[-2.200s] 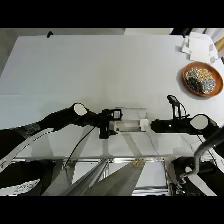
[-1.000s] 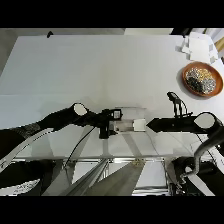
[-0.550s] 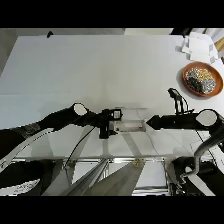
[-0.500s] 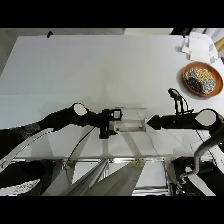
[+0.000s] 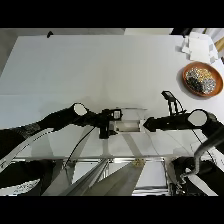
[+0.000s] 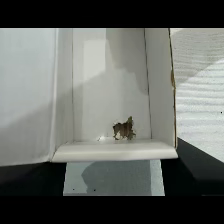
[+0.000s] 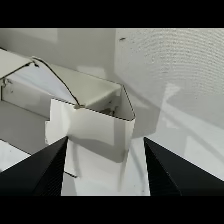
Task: Fold the box and place the chain.
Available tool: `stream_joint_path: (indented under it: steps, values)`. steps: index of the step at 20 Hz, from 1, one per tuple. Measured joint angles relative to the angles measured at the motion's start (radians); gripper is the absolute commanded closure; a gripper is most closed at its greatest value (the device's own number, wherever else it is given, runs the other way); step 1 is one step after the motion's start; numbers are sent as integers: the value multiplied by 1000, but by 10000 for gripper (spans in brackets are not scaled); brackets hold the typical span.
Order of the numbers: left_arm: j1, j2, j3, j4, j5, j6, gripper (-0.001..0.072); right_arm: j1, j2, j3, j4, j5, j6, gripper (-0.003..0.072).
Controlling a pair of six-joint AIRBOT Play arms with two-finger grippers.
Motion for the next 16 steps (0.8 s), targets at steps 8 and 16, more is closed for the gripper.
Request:
stream_joint_path:
  steps: [8, 16]
  values:
    - [0, 0, 0, 0, 0, 0, 630, 85, -3, 64, -54, 12, 105, 171]
    - [0, 0, 0, 0, 0, 0, 630, 175, -5, 84, -173, 1, 256, 171]
